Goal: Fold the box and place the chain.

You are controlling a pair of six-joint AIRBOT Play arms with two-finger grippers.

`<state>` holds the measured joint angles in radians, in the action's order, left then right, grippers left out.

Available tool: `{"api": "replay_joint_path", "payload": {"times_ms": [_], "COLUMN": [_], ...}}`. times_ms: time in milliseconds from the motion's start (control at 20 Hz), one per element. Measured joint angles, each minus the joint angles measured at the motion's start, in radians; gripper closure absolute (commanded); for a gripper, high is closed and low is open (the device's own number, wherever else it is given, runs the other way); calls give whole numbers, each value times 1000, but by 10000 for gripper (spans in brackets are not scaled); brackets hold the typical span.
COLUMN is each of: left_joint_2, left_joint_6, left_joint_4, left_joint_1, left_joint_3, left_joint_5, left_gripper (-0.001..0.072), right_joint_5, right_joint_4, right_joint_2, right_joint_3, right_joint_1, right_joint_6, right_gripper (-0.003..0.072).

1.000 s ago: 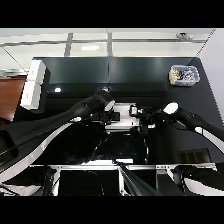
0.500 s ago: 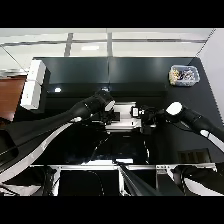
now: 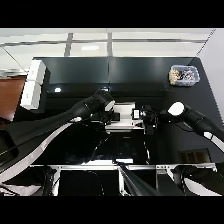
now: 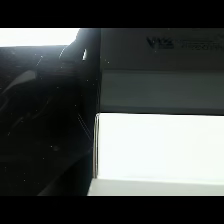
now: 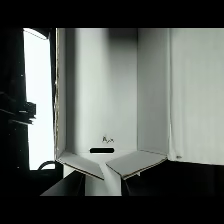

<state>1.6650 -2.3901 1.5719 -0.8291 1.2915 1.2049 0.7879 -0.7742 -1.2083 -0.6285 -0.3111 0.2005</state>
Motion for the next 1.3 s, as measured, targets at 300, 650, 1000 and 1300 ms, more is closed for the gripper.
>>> {"api": "replay_joint_path", "payload": {"times_ms": [300,650,1000,1300], "left_joint_2": [0,0,0,0], "left_joint_6": [1,0,0,0], "left_joint_4": [0,0,-2,-4], "left_joint_1": [0,0,0,0], "left_joint_3": [0,0,0,0], "left_joint_5": [4,2,0,0], "left_gripper": [681,681,680,680], "right_joint_5": [-11,-23,-29,-28], "right_joint_4": [156,246,271,176], "right_joint_2": [-22,-52,-57,-8], "right_joint_3": [0,0,1,-5], "right_joint_1": [-8,-14,-15,-10], "right_joint_6": [-1,0,0,-212], "right_gripper": [445,444,446,667]}}
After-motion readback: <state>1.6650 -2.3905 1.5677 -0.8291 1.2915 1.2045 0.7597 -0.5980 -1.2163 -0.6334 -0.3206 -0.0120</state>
